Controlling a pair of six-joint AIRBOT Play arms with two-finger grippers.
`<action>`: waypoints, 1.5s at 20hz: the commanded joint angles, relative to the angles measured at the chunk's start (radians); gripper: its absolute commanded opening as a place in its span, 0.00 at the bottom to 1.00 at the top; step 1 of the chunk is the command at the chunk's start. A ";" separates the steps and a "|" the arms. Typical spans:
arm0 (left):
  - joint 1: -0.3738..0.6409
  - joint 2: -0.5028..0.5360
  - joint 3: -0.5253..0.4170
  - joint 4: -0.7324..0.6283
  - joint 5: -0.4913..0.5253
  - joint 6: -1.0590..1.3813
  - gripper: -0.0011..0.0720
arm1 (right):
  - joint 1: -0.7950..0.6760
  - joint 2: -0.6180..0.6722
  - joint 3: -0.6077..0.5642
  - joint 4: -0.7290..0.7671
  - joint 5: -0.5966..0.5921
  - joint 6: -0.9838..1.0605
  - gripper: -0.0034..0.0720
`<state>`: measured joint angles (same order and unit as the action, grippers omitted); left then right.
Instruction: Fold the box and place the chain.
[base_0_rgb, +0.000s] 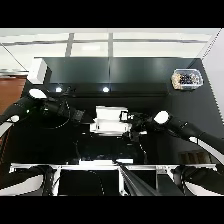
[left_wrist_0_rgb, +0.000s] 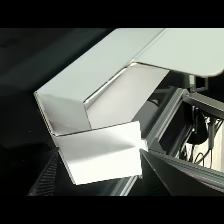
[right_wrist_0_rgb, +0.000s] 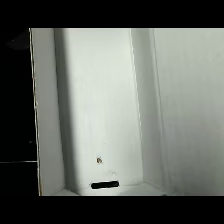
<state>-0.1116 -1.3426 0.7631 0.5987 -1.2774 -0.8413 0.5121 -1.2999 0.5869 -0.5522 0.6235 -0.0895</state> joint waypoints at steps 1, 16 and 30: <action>-0.003 0.000 0.001 0.035 0.019 0.000 0.80 | 0.001 0.000 0.000 0.000 0.000 0.000 0.67; -0.135 0.000 0.001 0.047 0.129 -0.057 0.77 | 0.001 0.000 0.000 0.000 0.000 0.000 0.67; -0.299 0.001 0.003 0.083 0.362 -0.346 0.71 | 0.001 0.000 0.000 0.000 0.000 0.000 0.67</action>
